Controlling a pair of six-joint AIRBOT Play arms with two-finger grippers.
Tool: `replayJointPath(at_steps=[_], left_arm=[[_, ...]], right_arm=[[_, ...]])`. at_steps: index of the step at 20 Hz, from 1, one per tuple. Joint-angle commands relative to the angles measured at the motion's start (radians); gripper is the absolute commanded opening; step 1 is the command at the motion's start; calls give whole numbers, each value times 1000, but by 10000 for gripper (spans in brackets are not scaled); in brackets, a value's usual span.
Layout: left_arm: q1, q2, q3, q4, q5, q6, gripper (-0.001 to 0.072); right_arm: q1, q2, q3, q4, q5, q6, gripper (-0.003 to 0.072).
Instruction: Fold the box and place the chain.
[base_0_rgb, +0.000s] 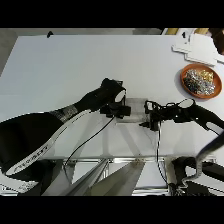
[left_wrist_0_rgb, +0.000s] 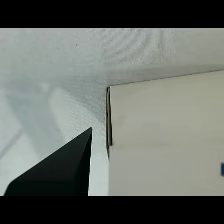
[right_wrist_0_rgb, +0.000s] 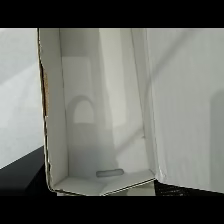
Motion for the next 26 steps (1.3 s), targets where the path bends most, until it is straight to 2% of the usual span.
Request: replayJointPath(at_steps=[1,7,8,9,12,13,18,19,21,26], left_arm=[[-9,-43,26,-2,-39,-47,272],[-10,-47,26,-3,-70,-60,258],[-10,-47,26,-3,-68,-60,175],[-10,-47,26,-4,-62,-60,142],[-11,-47,26,-4,-60,-60,107],[-11,-47,26,-3,-61,-60,2],[-11,-47,26,-3,-61,-60,18],[-11,-47,26,-3,-61,-59,53],[-11,-47,26,-3,-61,-56,173],[-9,-43,26,-8,-71,-56,175]], right_arm=[[0,1,1,0,1,0,401],[0,1,1,0,1,0,401],[0,1,1,0,1,0,401],[0,1,1,0,1,0,401],[0,1,1,0,1,0,401],[0,1,1,0,1,0,401],[0,1,1,0,1,0,401],[0,1,1,0,1,0,401],[0,1,1,0,1,0,401],[0,1,1,0,1,0,401]])
